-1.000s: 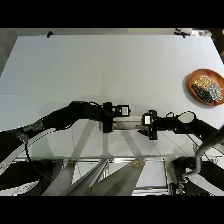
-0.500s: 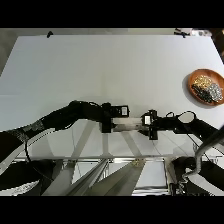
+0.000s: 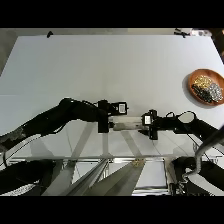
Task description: Fold the box and place the chain.
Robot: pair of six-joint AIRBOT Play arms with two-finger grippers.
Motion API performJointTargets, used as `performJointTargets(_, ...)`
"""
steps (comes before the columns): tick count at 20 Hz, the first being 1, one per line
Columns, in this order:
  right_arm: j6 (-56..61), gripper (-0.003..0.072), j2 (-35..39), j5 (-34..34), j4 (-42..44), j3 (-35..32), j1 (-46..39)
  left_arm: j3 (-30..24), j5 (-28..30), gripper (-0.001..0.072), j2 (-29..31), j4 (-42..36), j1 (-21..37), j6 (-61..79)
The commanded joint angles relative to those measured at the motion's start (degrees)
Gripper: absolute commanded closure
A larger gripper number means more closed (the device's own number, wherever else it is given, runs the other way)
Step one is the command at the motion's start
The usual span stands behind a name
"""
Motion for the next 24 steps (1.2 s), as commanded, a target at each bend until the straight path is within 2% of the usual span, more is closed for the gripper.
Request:
performJointTargets(1,-0.1,0.0271,0.0,0.2,0.0,0.0,0.0,0.1,2.3,0.0190,4.8,14.7,0.1,-13.9)
performJointTargets(2,-0.1,0.0271,0.0,0.2,0.0,0.0,0.0,0.1,3.9,0.0197,6.3,16.4,0.1,-15.8)
performJointTargets(3,-0.1,0.0271,0.0,0.2,0.0,0.0,0.0,0.1,5.9,0.0250,8.0,16.6,0.1,-16.3)
performJointTargets(4,-0.1,0.0271,0.0,0.2,0.0,0.0,0.0,0.1,7.8,0.0382,9.6,16.1,0.0,-16.3)
performJointTargets(5,-0.1,0.0271,0.0,0.2,0.0,0.0,0.0,0.0,10.1,0.0480,11.0,14.1,0.0,-15.7)
performJointTargets(6,-0.1,0.0271,0.0,0.2,0.0,0.0,0.0,0.0,12.2,0.0564,12.0,10.4,0.0,-14.7)
performJointTargets(7,-0.1,0.0271,0.0,0.2,0.0,0.0,0.0,0.0,14.3,0.0689,12.3,5.0,-0.1,-11.9)
performJointTargets(9,-0.1,0.0271,0.0,0.2,0.0,0.0,0.0,-0.5,16.1,0.0700,12.0,-9.2,-1.1,-2.3)
performJointTargets(11,-0.1,0.0271,0.0,0.2,0.0,0.0,0.0,-1.5,10.3,0.0700,11.7,-18.7,-3.8,3.9)
performJointTargets(14,-0.1,0.0271,0.0,0.2,0.0,0.0,0.0,-1.6,1.3,0.0700,8.2,-22.4,-8.7,3.9)
performJointTargets(17,-0.1,0.0271,0.0,0.2,0.0,0.0,0.0,-1.6,-7.9,0.0700,3.3,-22.8,-12.3,3.9)
performJointTargets(20,-0.1,0.0271,0.0,0.2,0.0,0.0,0.0,-1.6,-20.3,0.0704,-0.2,-22.8,-12.2,0.6)
performJointTargets(24,-0.1,0.0271,0.0,0.2,0.0,0.0,0.0,-1.6,-29.1,0.0704,-1.6,-22.8,-10.2,-4.1)
